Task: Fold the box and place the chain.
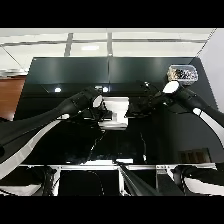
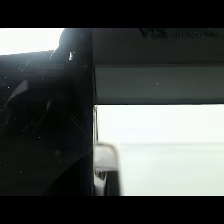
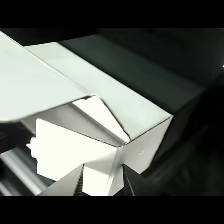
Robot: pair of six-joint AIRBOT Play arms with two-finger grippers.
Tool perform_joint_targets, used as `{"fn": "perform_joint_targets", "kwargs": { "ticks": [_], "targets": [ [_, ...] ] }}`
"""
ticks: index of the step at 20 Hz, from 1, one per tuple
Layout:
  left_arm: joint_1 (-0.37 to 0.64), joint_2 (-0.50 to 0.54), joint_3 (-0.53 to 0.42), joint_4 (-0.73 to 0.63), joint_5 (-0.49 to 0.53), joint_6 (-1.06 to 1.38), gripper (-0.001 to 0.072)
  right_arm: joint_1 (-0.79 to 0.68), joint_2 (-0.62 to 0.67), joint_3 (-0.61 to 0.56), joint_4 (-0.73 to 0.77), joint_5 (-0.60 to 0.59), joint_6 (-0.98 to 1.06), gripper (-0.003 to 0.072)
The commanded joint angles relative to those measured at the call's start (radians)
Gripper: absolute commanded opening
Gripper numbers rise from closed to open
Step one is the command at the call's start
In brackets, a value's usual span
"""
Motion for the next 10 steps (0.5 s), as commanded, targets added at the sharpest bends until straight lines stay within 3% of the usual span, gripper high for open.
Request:
{"fn": "perform_joint_targets", "kwargs": {
  "ticks": [1, 10],
  "targets": [
    [0.000, -0.001, 0.000, -0.003, 0.006, 0.002, 0.0030, 0.070, 0.000, 0.043, -0.193, -0.046, 0.155, 0.0275],
    [0.000, -0.001, 0.000, -0.002, 0.006, 0.002, 0.0030, 0.203, -0.001, 0.056, -0.406, -0.143, 0.416, 0.0274]
  ]
}}
